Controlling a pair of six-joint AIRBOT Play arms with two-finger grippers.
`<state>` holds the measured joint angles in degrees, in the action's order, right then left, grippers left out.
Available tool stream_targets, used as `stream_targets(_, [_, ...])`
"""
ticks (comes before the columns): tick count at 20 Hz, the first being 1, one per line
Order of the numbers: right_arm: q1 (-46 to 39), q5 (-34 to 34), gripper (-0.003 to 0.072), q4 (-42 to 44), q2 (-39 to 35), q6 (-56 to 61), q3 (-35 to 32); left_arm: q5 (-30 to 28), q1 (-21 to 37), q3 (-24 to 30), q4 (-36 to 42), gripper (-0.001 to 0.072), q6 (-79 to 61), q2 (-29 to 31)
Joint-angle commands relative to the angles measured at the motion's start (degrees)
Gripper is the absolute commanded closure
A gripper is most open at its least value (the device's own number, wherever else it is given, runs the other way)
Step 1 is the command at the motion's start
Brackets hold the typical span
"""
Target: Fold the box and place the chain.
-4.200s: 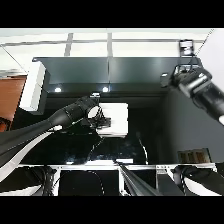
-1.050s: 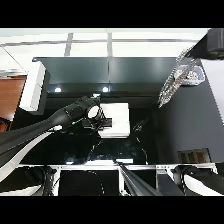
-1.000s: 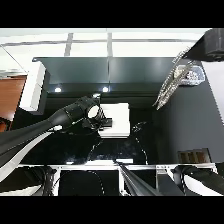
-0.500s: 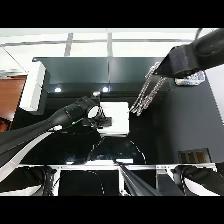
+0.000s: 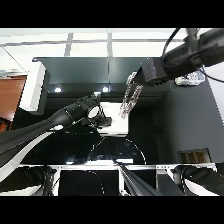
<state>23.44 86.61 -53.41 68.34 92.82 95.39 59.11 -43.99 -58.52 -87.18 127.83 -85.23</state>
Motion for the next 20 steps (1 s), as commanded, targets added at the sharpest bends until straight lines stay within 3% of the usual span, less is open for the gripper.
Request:
stream_targets(1, [1.36, -4.79, 0.0678, 2.51, 0.02, -0.33, -4.61, 0.04, 0.07, 0.0, -0.37, 0.068, -0.11, -0.17])
stream_targets(6, [5.01, -8.76, 0.0677, 0.37, 0.02, -0.39, -13.35, -0.13, 0.07, 0.0, -0.39, 0.068, -0.11, -0.17])
stream_targets(13, [6.56, -25.62, 0.0674, -0.39, 0.04, -0.22, -33.31, -0.15, 0.07, 0.0, -0.39, 0.068, -0.11, -0.17])
stream_targets(16, [6.56, -27.61, 0.0661, -0.37, 0.04, -0.22, -37.13, -0.31, 0.07, 0.0, -0.42, 0.068, -0.13, -0.17])
stream_targets(18, [6.51, -27.15, 0.0394, -0.44, 0.04, -0.2, -37.68, -0.2, 0.07, 0.0, -0.42, 0.068, -0.13, -0.17])
stream_targets(20, [5.01, -24.94, 0.0398, -1.11, -0.57, -0.42, -37.55, -0.13, 0.07, 0.0, -0.39, 0.068, -0.13, -0.17])
